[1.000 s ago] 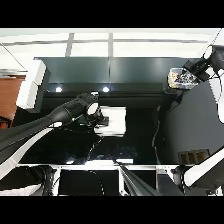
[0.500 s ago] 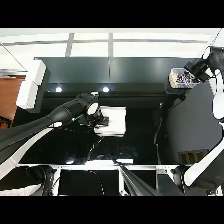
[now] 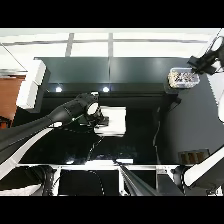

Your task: Fold the box and place the chain.

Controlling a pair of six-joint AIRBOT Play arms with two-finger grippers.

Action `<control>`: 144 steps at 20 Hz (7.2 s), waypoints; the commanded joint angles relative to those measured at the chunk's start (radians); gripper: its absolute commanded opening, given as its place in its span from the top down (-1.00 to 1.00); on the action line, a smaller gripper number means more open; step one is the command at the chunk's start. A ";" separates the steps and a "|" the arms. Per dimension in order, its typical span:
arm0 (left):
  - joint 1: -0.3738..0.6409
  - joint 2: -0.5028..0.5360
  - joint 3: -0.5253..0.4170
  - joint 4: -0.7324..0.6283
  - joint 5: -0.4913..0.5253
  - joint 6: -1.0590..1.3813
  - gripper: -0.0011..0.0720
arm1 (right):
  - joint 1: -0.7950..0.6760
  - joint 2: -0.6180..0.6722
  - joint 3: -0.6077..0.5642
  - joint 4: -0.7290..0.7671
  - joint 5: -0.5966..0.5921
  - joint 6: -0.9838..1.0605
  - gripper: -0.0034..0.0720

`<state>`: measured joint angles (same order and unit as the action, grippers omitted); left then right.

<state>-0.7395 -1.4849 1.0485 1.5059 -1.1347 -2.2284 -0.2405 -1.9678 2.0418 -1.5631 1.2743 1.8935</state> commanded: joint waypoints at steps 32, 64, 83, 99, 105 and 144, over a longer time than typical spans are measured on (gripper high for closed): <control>0.000 0.001 0.000 0.000 0.000 0.000 0.89 | 0.338 0.923 -0.278 0.813 0.374 -0.578 0.88; 0.000 0.001 0.000 0.000 0.001 0.000 0.89 | 0.502 0.884 -0.517 1.070 0.024 -0.604 0.88; 0.000 0.001 0.000 0.000 0.005 0.000 0.89 | 0.433 0.885 -0.516 1.226 0.181 -0.607 0.88; 0.000 0.001 0.000 0.000 0.005 0.000 0.89 | 0.665 0.796 -0.518 0.908 0.023 -0.531 0.88; 0.000 0.001 0.000 0.001 0.005 0.000 0.89 | 0.667 0.777 -0.678 0.872 0.022 -0.513 0.88; 0.000 0.001 0.000 0.000 0.004 0.000 0.89 | 0.666 0.784 -1.539 1.030 -0.642 -2.145 -0.99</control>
<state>-0.7395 -1.4849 1.0485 1.5063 -1.1305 -2.2288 0.4206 -1.1362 0.5091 -0.6876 0.6640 0.0174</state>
